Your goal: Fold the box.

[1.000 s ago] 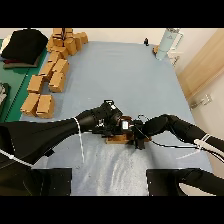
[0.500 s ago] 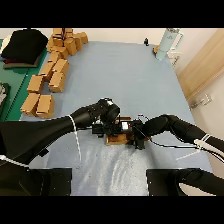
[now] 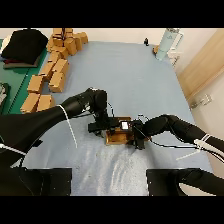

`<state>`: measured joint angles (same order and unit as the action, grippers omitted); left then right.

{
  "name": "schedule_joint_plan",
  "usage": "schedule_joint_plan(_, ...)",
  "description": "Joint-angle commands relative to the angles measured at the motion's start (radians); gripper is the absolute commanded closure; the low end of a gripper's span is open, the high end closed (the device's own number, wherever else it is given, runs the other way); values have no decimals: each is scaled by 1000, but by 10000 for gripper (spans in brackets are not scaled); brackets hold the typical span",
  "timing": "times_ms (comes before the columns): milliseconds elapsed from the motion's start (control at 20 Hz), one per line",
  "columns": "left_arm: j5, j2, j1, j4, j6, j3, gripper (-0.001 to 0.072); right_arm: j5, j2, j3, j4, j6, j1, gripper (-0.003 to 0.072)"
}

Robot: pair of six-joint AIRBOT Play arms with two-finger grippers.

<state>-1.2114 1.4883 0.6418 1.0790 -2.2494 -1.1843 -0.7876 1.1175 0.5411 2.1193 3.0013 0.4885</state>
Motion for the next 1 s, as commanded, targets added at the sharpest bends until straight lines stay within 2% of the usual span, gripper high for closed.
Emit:
schedule_joint_plan(0, -12, 0, -72, -189, 95, -1, 338, 0, 1, 0, 1, 0, 0, 199)
schedule_joint_plan(250, -80, 0, -181, -325, 206, -1, 338, 0, 1, 0, 1, 0, 0, 198)
schedule_joint_plan(500, -237, 0, -308, -325, 399, -1, 338, 0, 1, 0, 1, 0, 0, 198)
schedule_joint_plan(600, -232, 0, -374, -314, 520, -1, 341, 0, 1, 0, 1, 0, 0, 199)
schedule_joint_plan(650, -219, 1, -409, -312, 602, -1, 399, 0, 1, 0, 1, 0, 0, 198)
schedule_joint_plan(700, -204, 2, -449, -308, 688, -1, 605, 0, 1, 0, 1, 0, 0, 199)
schedule_joint_plan(750, -188, 2, -484, -305, 776, -1, 698, 0, 1, 0, 1, 0, 0, 199)
schedule_joint_plan(950, -73, 1, -590, -292, 1006, -1, 699, 0, 1, 0, 1, 0, 0, 199)
